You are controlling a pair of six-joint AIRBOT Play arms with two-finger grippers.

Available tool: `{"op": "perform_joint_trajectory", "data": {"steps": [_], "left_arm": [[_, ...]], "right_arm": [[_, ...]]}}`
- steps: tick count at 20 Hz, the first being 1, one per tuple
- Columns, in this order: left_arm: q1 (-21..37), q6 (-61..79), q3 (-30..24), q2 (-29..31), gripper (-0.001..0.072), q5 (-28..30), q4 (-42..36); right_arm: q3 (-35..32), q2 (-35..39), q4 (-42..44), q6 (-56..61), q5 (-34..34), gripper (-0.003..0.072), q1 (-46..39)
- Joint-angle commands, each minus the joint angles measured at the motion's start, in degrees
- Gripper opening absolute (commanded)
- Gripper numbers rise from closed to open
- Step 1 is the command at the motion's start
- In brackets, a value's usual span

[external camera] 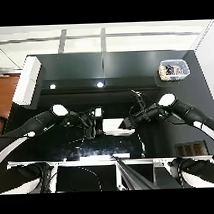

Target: Fold the box and place the chain.

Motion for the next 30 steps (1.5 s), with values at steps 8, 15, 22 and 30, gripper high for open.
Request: {"op": "perform_joint_trajectory", "data": {"steps": [8, 15, 22, 30], "left_arm": [[0.0, 0.0, 0.0, 0.0, 0.0372, 0.0, -0.1], [0.4, -14.5, 1.0, 6.1, 0.0719, -0.1, 9.4], [-3.3, -26.7, 6.4, 12.4, 0.0717, 0.0, 16.6], [-13.8, -27.3, 17.6, -2.9, 0.0715, 3.1, 12.5]], "right_arm": [[2.1, 11.5, -0.9, 0.8, 16.5, 0.0041, -18.9], [2.6, 20.3, -0.8, 0.7, 17.6, 0.0041, -34.0], [2.6, 20.3, -0.8, -1.7, 13.5, 0.0041, -34.8], [2.5, 20.3, -0.9, -4.0, 12.1, 0.0041, -34.8]]}}
